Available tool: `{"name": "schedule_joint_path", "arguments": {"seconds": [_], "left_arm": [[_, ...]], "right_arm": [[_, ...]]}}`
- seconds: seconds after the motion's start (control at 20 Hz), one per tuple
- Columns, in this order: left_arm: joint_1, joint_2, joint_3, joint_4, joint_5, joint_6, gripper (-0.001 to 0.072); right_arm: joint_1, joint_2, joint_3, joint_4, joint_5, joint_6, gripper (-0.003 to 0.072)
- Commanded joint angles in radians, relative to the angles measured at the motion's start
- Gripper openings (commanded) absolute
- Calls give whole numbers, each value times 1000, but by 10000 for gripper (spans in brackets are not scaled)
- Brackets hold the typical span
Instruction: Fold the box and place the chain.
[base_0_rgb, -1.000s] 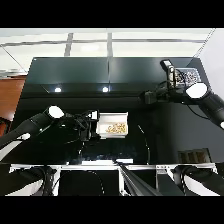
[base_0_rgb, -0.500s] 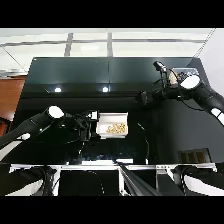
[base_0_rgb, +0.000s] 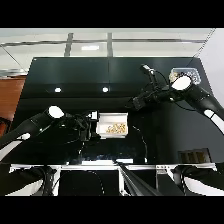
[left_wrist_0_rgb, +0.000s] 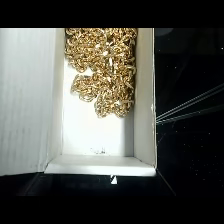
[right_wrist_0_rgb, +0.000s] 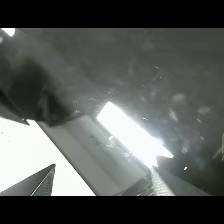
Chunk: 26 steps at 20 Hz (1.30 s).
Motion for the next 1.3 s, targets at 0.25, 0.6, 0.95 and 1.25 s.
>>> {"name": "schedule_joint_path", "arguments": {"seconds": [0.25,0.6,0.95,1.25], "left_arm": [[-1,0,-1,0,0,1,485],[-1,0,-1,0,0,1,485],[-1,0,-1,0,0,1,485],[-1,0,-1,0,0,1,485]], "right_arm": [[114,0,2,-22,69,-388,673],[150,0,2,-33,107,-445,674],[184,0,2,-44,158,-457,674],[234,0,2,-79,163,-433,674]]}}
